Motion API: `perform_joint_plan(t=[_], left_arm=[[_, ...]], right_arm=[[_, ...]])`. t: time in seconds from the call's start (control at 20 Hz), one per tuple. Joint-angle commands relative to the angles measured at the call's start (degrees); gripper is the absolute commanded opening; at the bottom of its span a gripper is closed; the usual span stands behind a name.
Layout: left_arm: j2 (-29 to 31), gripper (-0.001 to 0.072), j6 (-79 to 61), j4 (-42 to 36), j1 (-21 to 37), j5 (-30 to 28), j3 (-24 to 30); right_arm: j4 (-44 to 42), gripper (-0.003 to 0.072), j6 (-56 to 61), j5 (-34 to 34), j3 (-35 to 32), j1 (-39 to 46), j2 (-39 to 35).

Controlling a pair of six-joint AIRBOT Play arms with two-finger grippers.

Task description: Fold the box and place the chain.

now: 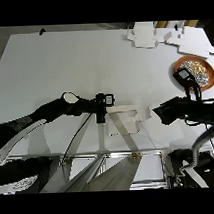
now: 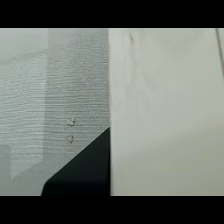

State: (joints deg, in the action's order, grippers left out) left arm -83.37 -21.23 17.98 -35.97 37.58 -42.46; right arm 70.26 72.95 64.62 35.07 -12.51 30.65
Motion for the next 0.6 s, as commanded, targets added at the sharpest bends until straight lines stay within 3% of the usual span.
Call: perform_joint_plan(t=[0.0, 0.4, 0.55], left_arm=[[0.0, 0.001, 0.02, 0.04, 0.04, 0.13, -0.04], [0.0, 0.0009, 0.02, 0.04, 0.04, 0.17, -0.04], [0.0, 0.0009, 0.04, 0.04, 0.04, 0.17, -0.04]], right_arm=[[0.04, 0.0413, -0.28, 0.94, 0.02, -0.04, -0.04], [-2.58, 0.0387, -12.66, 5.27, -0.04, -0.04, -0.04], [-12.48, 0.0168, -25.99, 2.8, -2.19, -2.19, -0.02]])
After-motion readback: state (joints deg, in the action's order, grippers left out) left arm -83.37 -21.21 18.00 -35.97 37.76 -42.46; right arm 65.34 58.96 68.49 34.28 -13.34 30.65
